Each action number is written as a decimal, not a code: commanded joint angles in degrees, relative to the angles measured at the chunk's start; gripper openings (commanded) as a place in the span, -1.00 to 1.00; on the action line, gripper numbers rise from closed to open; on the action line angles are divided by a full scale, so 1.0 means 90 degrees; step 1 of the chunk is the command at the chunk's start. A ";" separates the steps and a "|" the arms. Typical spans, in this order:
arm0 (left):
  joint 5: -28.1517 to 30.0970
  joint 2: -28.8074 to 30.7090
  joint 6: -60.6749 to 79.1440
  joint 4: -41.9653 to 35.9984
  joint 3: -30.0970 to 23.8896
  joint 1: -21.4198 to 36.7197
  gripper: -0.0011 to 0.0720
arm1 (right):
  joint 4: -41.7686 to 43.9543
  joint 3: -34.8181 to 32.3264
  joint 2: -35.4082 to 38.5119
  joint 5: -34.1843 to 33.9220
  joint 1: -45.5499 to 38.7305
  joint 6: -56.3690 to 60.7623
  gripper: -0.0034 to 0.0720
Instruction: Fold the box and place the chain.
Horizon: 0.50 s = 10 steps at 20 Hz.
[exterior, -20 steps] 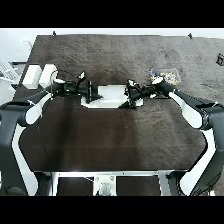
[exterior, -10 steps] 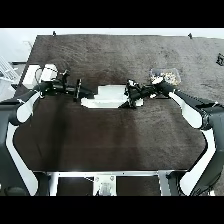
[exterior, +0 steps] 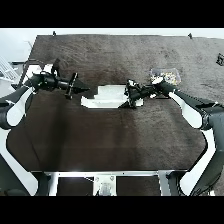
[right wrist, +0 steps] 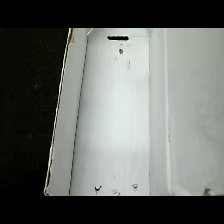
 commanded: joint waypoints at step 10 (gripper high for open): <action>0.2550 0.1841 -0.0180 0.0588 -0.1547 -0.0906 -0.93 | 0.0000 0.0002 -0.0002 0.0002 0.0005 -0.0002 0.66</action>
